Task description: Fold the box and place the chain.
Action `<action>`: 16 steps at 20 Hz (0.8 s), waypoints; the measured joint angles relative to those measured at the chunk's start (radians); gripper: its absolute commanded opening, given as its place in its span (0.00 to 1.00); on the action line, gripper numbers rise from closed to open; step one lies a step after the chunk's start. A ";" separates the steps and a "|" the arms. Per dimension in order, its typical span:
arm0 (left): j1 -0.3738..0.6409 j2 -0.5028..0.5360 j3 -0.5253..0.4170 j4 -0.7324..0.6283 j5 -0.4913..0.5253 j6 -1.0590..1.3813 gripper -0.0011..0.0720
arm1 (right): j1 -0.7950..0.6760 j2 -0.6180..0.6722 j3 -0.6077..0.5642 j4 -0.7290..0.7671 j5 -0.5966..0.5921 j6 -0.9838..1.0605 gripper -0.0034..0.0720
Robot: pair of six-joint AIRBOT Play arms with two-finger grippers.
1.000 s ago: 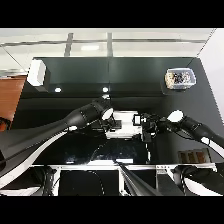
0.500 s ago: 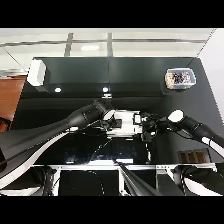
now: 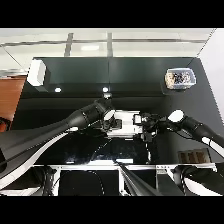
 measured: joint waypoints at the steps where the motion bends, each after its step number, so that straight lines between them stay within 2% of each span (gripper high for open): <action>1: 0.000 0.000 0.000 -0.002 0.000 0.000 0.05 | 0.000 0.000 0.000 0.000 0.002 0.000 0.17; 7: 0.000 0.000 0.000 -0.008 -0.001 0.001 0.05 | 0.000 0.000 0.000 0.000 0.013 0.000 0.17; 8: 0.000 0.000 0.000 -0.008 -0.002 0.002 0.05 | 0.000 0.000 0.000 0.000 0.013 0.000 0.26; 9: 0.000 0.000 0.000 -0.008 -0.002 0.002 0.05 | 0.000 0.000 0.000 0.000 0.014 0.001 0.85; 10: 0.000 0.000 0.000 -0.013 0.003 0.002 0.05 | 0.000 0.000 0.000 0.000 0.015 0.003 1.00; 12: 0.001 0.000 0.001 -0.026 0.022 0.006 0.05 | 0.002 0.003 0.002 -0.003 0.023 0.037 1.00; 16: 0.005 0.000 0.000 -0.007 -0.014 0.003 0.05 | 0.002 0.064 0.014 -0.105 0.057 0.116 1.00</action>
